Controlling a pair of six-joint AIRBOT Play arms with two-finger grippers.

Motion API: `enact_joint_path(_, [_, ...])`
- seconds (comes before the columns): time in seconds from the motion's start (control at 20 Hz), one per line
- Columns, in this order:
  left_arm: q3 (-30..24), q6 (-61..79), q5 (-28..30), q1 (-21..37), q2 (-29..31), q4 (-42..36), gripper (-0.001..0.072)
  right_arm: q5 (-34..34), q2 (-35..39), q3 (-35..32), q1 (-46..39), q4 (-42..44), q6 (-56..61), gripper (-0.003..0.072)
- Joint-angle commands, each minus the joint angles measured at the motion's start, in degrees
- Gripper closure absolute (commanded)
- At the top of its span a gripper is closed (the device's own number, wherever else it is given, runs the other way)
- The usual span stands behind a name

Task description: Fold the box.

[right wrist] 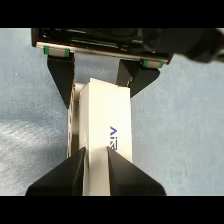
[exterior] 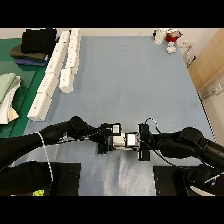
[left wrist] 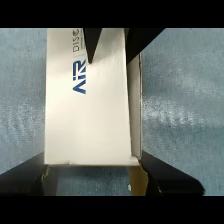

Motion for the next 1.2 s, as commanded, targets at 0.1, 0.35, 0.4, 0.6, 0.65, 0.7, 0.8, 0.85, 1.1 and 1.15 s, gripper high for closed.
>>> enact_joint_path(0.1, [0.0, 0.0, 0.1, 0.0, 0.0, 0.0, 0.0211, -2.3, -0.2, 0.0, 0.0, 1.4, 0.3, 0.0404])
enact_joint_path(0.35, [0.0, 0.0, 0.1, 0.0, 0.0, 0.0, 0.0211, -1.8, 2.0, 0.0, 0.0, 2.6, 0.3, 0.0375])
enact_joint_path(0.4, [0.0, 0.0, 0.1, 0.0, 0.0, 0.0, 0.0211, -1.5, 2.9, 0.0, 0.0, 3.1, 0.3, 0.0375])
enact_joint_path(0.6, [0.0, 0.0, 0.1, 0.0, 0.0, 0.0, 0.0212, 1.4, 6.4, 0.0, -0.4, 10.5, 8.3, 0.0374])
enact_joint_path(0.65, [0.0, 0.0, 0.1, 0.0, 0.0, 0.0, 0.0211, 2.5, 6.8, -0.3, -0.9, 13.8, 10.8, 0.0376])
enact_joint_path(0.7, [0.0, 0.0, 0.1, 0.0, 0.0, 0.0, 0.0212, 4.6, 6.9, -1.2, -1.5, 17.6, 11.8, 0.0392])
enact_joint_path(0.8, [0.0, 0.0, 0.1, 0.0, 0.0, 0.0, 0.0211, 13.1, 7.8, -4.7, -1.6, 23.1, 15.8, 0.0559])
enact_joint_path(0.85, [0.0, 0.0, 0.1, 0.0, 0.0, 0.0, 0.0211, 17.8, 8.5, -6.8, -1.4, 24.4, 19.4, 0.0646])
enact_joint_path(1.1, [0.0, 0.0, 0.1, 0.0, 0.0, 0.0, 0.0211, 29.7, 12.5, -16.4, 4.8, 25.0, 35.8, 0.0682])
enact_joint_path(1.15, [0.0, 0.0, 0.1, 0.0, 0.0, 0.0, 0.0211, 29.9, 12.5, -17.6, 5.9, 25.0, 36.5, 0.0682])
